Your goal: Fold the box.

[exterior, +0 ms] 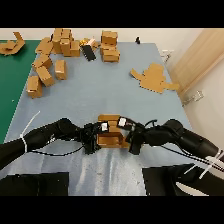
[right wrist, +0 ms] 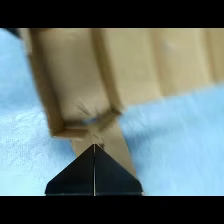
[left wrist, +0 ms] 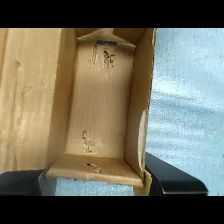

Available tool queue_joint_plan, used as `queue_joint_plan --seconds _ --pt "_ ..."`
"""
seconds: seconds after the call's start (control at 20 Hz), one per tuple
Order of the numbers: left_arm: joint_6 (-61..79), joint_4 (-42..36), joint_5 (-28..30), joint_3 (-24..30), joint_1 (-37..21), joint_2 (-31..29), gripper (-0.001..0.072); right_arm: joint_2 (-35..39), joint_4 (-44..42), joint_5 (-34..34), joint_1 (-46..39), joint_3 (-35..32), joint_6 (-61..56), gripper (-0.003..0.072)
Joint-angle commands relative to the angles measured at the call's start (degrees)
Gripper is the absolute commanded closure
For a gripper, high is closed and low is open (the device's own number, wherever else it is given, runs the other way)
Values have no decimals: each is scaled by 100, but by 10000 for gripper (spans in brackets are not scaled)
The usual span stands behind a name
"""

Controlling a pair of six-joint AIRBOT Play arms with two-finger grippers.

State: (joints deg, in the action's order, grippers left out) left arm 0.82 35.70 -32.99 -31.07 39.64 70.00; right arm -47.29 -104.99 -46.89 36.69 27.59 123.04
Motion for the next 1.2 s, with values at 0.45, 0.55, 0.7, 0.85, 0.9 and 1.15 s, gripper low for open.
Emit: queue_joint_plan --seconds 0.45,0.55,0.7,0.85,0.9,1.15 --pt "4 4 0 0 2 2 103 1521 -258 -1814 -3348 -772 -4140 681" --pt "4 4 0 0 2 2 103 1360 -636 -1478 -3346 -1021 -3932 681" --pt "4 4 0 0 2 2 103 977 -1193 -984 -3344 -1228 -3482 681" --pt "4 4 0 0 2 2 103 479 -1766 -621 -3344 -1233 -2889 682" --pt "4 4 0 0 2 2 103 350 -1993 -544 -3344 -1231 -2660 682" --pt "4 4 0 0 2 2 103 201 -2771 -455 -3215 -1224 -2100 682"
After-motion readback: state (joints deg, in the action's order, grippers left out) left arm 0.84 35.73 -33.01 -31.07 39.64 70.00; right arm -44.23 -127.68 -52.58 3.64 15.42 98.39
